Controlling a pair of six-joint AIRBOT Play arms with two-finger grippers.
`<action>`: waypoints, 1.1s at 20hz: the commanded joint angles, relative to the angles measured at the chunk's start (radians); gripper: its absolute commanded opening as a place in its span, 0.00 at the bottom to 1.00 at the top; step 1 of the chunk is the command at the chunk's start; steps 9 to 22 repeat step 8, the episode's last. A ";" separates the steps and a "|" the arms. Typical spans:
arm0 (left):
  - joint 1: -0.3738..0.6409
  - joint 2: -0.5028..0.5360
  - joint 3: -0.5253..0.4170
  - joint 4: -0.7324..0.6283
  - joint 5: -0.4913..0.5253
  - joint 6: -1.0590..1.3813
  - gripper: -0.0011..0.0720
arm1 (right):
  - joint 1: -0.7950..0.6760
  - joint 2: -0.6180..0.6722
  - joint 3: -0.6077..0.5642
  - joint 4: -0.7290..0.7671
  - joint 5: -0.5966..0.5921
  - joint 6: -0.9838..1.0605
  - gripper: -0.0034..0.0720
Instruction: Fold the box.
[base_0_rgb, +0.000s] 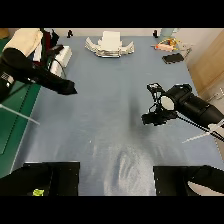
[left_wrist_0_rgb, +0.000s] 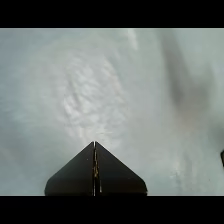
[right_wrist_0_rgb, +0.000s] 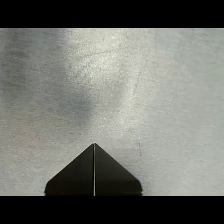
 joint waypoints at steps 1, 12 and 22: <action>-0.193 0.101 -0.162 -0.002 0.155 -0.044 0.03 | 0.000 -0.001 0.001 0.000 0.000 0.000 0.05; -0.324 0.097 -0.207 -0.006 0.129 -0.043 0.03 | 0.000 -0.001 0.001 0.000 0.000 0.000 0.05; -0.324 0.097 -0.207 -0.006 0.129 -0.043 0.03 | 0.000 -0.001 0.001 0.000 0.000 0.000 0.05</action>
